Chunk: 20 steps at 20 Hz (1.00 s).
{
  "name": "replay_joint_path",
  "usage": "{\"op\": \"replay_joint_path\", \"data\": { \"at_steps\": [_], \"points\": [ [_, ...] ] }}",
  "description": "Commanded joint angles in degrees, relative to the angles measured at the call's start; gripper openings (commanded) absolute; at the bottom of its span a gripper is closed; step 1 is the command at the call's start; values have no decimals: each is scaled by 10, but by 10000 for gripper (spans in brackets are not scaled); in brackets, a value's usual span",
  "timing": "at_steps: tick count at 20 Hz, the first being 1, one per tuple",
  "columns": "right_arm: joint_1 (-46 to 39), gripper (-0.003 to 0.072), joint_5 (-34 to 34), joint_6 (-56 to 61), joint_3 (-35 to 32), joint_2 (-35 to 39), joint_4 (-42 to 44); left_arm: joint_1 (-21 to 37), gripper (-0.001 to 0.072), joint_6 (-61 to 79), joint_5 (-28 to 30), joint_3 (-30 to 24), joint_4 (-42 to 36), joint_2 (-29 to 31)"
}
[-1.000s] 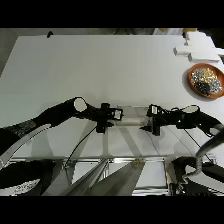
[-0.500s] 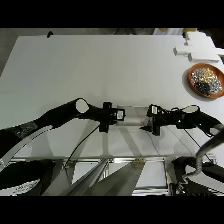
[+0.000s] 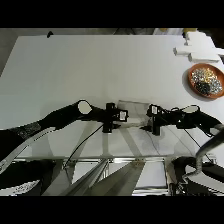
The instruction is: Fold the box and place the chain.
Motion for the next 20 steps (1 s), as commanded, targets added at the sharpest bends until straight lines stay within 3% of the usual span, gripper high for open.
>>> {"op": "replay_joint_path", "data": {
  "at_steps": [1, 5, 6, 9, 15, 18, 20],
  "points": [
    [0, 462, 0, 0, 0, 0, 0, -2, 506, 1, 9, 0, -3, -3],
    [0, 462, 0, 0, 0, 0, 0, -2, 496, -26, 9, 0, 3, 2],
    [0, 462, 0, 0, 0, 0, 0, -1, 415, -63, 5, 0, 18, 11],
    [0, 462, 0, 0, 0, 0, 0, 13, 11, -271, -25, 0, 126, 62],
    [0, 462, 0, 0, 0, 0, 0, 61, 4, -795, -151, 0, 358, 206],
    [0, 462, 0, 0, 0, 0, 0, 91, 5, -998, -221, 0, 370, 232],
    [0, 462, 0, 0, 0, 0, 0, 106, 5, -1023, -225, -8, 365, 219]
  ]
}}
